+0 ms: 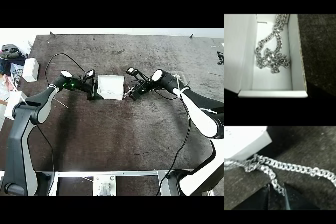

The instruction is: Fold the box and place the chain.

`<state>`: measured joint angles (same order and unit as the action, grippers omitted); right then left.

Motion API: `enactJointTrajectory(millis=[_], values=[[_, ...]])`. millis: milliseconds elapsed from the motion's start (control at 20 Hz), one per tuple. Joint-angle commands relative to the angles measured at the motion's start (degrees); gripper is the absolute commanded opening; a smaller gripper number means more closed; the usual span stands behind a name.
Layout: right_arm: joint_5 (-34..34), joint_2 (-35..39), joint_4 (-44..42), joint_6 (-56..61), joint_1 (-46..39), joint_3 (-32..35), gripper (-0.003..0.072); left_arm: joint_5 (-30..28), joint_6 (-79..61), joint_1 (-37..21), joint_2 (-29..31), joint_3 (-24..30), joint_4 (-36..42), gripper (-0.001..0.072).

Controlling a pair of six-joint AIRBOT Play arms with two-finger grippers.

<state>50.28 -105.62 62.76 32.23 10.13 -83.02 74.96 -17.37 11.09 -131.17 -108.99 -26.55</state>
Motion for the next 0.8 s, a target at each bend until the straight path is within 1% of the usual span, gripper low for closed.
enactJointTrajectory(millis=[0,100,150,300,500,650,750], values=[[-0.46,-0.85,0.17,-1.7,0.02,-0.04,0.0021,0.0,0.0,-0.02,-0.02,0.0,0.0,0.0347],[2.47,0.31,0.02,-2.93,0.02,-1.07,0.0014,0.0,-0.02,-0.02,-0.02,0.0,0.0,0.0347],[2.62,1.95,-0.72,-2.93,0.02,-1.18,0.0014,0.0,-0.02,-0.02,-0.02,0.0,0.0,0.0347],[1.07,9.6,-5.14,-2.95,0.02,-1.2,0.0014,-0.02,-0.02,-0.02,-0.02,0.0,0.0,0.0347],[-0.81,17.68,-14.86,-4.44,0.92,-1.86,0.0013,-0.02,-0.02,-0.02,-0.02,0.0,0.0,0.0347],[-1.97,19.21,-16.74,-4.37,4.17,-6.08,0.0013,-0.02,-0.02,-0.02,-0.02,0.0,0.0,0.0347],[-4.5,19.17,-16.7,-4.37,7.41,-8.46,0.0012,-0.02,-0.02,-0.02,-0.02,0.0,0.0,0.0347]])
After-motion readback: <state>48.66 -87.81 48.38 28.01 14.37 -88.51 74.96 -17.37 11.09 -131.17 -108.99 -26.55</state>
